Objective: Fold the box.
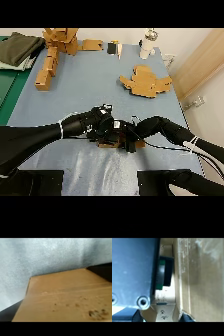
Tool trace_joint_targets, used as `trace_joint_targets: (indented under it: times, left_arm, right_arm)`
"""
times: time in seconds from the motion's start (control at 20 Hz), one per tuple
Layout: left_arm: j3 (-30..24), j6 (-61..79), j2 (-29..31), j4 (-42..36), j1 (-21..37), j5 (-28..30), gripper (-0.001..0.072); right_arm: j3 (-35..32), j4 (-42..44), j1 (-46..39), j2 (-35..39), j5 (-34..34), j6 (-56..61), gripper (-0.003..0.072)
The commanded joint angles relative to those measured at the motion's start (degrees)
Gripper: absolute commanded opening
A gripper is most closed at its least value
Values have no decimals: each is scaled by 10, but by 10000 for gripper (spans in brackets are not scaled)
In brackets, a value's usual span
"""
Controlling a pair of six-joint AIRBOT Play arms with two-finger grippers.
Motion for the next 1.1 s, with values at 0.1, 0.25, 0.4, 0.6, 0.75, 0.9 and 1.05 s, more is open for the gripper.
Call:
trace_joint_targets:
  times: [0.1, 0.25, 0.4, 0.6, 0.75, 0.9, 1.05]
  left_arm:
    - [0, -2, 27, 0, 6, -7, 602]
    - [0, -1, 46, 2, 29, -30, 602]
    - [0, 3, 63, 2, 54, -57, 602]
    - [0, 9, 70, 1, 73, -75, 602]
    - [0, 13, 70, 2, 73, -74, 601]
    - [0, 13, 70, 2, 73, -73, 584]
    - [0, 13, 70, 0, 73, -77, 584]
  right_arm:
    - [0, 0, 0, 0, 0, 1, 521]
    - [0, 0, 0, 0, 0, 1, 521]
    - [0, 0, 0, 0, 0, 1, 522]
    - [0, 0, 0, 0, 0, 1, 522]
    - [0, 0, 0, 0, 0, 1, 521]
    - [0, 0, 0, 0, 0, 1, 522]
    - [0, 0, 0, 0, 0, 1, 522]
